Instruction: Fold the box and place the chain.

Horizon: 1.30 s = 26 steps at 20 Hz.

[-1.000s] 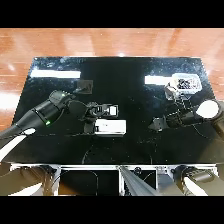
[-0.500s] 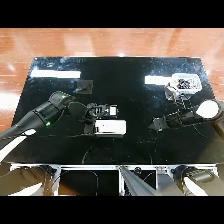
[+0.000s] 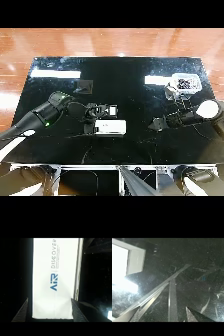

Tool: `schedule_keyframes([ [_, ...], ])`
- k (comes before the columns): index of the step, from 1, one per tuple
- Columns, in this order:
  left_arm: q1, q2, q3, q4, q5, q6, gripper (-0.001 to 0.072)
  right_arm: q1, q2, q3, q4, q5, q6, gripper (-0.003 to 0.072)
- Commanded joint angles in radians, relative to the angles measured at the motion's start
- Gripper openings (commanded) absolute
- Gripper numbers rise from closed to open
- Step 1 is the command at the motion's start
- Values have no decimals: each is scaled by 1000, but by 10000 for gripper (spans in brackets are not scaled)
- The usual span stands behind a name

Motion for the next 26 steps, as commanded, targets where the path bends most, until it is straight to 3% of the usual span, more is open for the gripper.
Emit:
schedule_keyframes([
  [1, 0, 19, 1, -4, -1, -2, 636, 0, 1, -1, 0, 0, 0, 720],
  [9, 0, 18, -4, -3, -7, -2, 636, 0, 1, -1, 1, 1, 2, 720],
  [16, 0, 18, -54, -4, -79, -2, 637, 0, 1, -1, 1, 0, 2, 720],
  [26, 0, 27, -52, -3, -73, -2, 636, 0, 1, 0, 1, 1, 6, 720],
])
